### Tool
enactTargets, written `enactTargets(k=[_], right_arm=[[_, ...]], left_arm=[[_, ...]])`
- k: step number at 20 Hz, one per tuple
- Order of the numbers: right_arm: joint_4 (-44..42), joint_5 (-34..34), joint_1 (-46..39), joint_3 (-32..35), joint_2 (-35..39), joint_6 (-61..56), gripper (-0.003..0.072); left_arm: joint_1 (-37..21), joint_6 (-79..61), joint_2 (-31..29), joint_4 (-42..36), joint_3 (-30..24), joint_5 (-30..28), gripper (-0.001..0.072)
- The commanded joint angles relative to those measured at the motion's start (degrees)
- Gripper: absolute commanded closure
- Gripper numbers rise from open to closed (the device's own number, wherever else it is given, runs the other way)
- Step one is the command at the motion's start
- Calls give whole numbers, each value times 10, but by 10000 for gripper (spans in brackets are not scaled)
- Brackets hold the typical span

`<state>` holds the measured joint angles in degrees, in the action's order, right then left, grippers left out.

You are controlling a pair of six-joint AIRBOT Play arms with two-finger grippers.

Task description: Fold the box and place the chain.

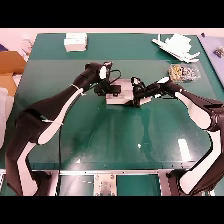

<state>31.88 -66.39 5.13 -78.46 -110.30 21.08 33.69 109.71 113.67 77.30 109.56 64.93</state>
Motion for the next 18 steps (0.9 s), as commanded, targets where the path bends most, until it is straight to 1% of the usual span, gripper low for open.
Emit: enactTargets(k=[1, 2, 3, 4, 5, 7, 9, 11, 13, 15, 17, 18], right_arm=[[1, -1, 0, 0, 0, 0, 64], [1, -1, 0, 0, 0, 0, 64], [1, -1, 0, 0, 0, 0, 64], [1, -1, 0, 0, 0, 0, 64], [1, -1, 0, 0, 0, 0, 64], [1, -1, 0, 0, 0, 0, 64], [0, -1, 0, 0, 0, 0, 64], [1, -1, 0, 0, 0, 0, 64], [1, -1, 0, 0, 0, 0, 64], [0, -1, 0, 0, 0, 0, 64], [1, -1, 0, 0, 0, 0, 64], [1, -1, 0, 0, 0, 0, 64]], left_arm=[[0, -51, 0, 15, 36, 11, 152], [0, -74, -1, 25, 45, 30, 151], [-4, -94, -4, 37, 50, 61, 135], [-9, -117, -7, 46, 50, 88, 3], [-17, -134, -11, 59, 50, 122, 6], [-39, -196, -24, 60, 48, 165, 5], [-56, -237, -41, 58, 48, 170, 5], [-76, -302, -64, 46, 48, 162, 5], [-93, -374, -80, 16, 47, 170, 4], [-112, -456, -83, -30, 47, 189, 5], [-132, -516, -83, -64, 34, 198, 5], [-140, -534, -83, -85, 22, 193, 5]])
